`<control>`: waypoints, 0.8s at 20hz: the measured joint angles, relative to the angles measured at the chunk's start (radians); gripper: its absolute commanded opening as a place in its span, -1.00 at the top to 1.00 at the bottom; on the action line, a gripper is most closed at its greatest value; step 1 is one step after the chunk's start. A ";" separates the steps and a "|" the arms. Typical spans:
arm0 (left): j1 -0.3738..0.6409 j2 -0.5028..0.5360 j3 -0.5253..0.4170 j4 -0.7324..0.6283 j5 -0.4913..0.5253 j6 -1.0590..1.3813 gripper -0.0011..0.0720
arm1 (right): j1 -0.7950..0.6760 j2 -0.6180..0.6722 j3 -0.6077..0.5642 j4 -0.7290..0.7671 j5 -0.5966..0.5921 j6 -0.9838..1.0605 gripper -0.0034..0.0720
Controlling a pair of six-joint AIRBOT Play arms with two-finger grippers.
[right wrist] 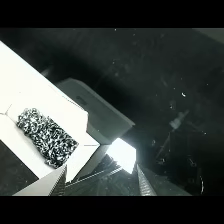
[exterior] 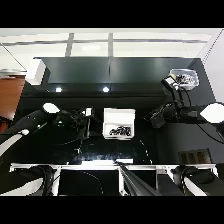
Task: Fold the box and place the chain.
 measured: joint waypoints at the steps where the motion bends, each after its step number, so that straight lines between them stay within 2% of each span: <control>1: -0.018 -0.003 0.002 0.004 0.008 -0.012 -0.97 | 0.000 0.000 0.000 0.000 -0.003 0.000 -0.53; 7: -0.089 -0.015 0.011 0.038 0.109 -0.097 -0.97 | 0.000 0.000 0.000 0.000 -0.017 0.000 -0.53; 16: -0.164 -0.045 0.046 0.020 0.135 -0.123 -0.95 | 0.000 0.000 0.000 0.000 -0.020 0.000 -0.53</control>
